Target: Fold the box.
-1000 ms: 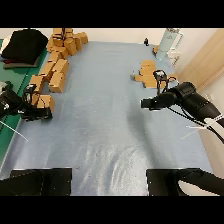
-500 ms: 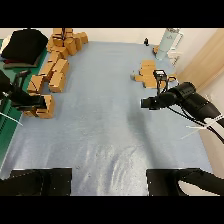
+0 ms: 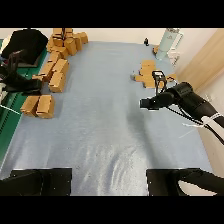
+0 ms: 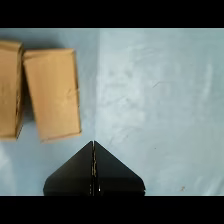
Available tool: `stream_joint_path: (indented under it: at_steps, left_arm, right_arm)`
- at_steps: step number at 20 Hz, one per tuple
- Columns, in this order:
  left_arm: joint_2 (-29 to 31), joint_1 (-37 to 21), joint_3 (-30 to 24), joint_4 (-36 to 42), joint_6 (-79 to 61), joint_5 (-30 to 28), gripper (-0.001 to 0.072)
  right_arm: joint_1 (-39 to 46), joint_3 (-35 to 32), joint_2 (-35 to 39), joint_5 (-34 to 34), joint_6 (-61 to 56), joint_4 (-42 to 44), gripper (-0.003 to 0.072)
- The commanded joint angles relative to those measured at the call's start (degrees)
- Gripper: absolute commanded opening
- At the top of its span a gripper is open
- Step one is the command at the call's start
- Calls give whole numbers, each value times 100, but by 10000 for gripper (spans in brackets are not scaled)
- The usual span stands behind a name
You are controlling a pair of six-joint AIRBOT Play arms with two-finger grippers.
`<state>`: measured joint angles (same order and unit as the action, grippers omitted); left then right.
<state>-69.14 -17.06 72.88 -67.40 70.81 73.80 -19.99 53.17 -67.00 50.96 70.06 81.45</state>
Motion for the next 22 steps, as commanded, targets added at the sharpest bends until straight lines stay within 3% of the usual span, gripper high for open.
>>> stream_joint_path:
  at_steps: [1, 6, 9, 13, 22]
  left_arm:
    - [295, 966, -133, 197, 35, -1248, 8]
    - [529, 2955, -1185, 160, 61, -3029, 8]
    - [332, 3674, -1386, 160, 195, -3580, 10]
    - [162, 3941, -1388, 188, 225, -3519, 13]
    - [164, 3958, -1388, 188, 225, -3528, 13]
  right_arm:
    - [0, 81, -177, 9, 2, 289, 6]
    - [0, 483, -382, 162, 4, 1104, 6]
    - [-13, 614, -446, 107, 50, 1283, 6]
    - [-11, 616, -437, 177, 50, 1204, 6]
    - [-11, 614, -437, 181, 50, 1204, 6]
